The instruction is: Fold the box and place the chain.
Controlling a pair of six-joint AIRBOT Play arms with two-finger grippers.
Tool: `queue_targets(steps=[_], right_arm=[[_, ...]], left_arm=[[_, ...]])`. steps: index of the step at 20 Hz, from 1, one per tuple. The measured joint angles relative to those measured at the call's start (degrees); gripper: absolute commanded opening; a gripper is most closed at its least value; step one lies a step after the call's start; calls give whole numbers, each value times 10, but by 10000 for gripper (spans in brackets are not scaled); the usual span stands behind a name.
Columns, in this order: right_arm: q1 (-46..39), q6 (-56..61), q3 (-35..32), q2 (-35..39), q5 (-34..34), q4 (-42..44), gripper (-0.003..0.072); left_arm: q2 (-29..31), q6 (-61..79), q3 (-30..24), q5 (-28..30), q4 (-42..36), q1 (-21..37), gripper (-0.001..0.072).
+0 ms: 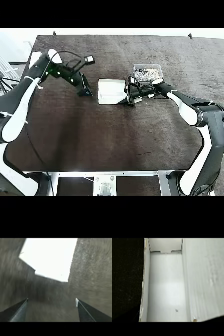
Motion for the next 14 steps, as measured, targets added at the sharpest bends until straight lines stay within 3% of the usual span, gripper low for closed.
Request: queue_targets(steps=[5,14], right_arm=[[0,0,0,0,0,0,437],[0,0,0,0,0,0,437]], left_arm=[[-37,194,-48,56,-93,8,720],[-74,312,-59,77,-161,9,720]])
